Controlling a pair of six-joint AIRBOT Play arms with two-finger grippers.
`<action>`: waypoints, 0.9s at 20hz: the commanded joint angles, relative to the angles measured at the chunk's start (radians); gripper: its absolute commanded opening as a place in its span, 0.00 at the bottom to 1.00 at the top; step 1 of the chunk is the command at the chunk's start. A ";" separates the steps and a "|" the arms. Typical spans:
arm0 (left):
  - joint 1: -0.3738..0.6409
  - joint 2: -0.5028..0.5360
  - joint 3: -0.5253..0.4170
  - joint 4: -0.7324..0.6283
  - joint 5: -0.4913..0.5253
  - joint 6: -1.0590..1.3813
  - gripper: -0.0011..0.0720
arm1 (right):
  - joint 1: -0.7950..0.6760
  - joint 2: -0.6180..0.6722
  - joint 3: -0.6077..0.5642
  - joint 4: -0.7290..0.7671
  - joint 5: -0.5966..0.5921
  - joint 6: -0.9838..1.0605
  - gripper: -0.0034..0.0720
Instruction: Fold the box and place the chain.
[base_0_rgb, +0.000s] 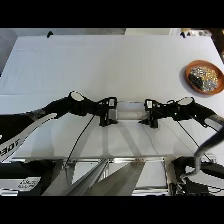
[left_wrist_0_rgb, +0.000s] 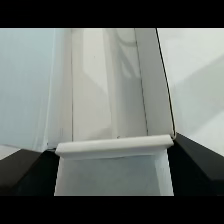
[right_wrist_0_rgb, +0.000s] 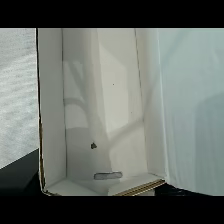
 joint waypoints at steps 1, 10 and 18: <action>-0.007 -0.003 0.000 -0.021 0.014 0.001 0.96 | 0.000 0.000 0.000 0.001 0.000 0.002 0.44; -0.007 -0.003 0.000 -0.021 0.027 0.001 0.20 | 0.000 0.000 0.000 0.001 0.000 0.002 0.44; -0.007 -0.003 0.000 -0.021 0.026 0.001 0.20 | 0.000 0.000 0.000 0.001 0.000 0.002 0.44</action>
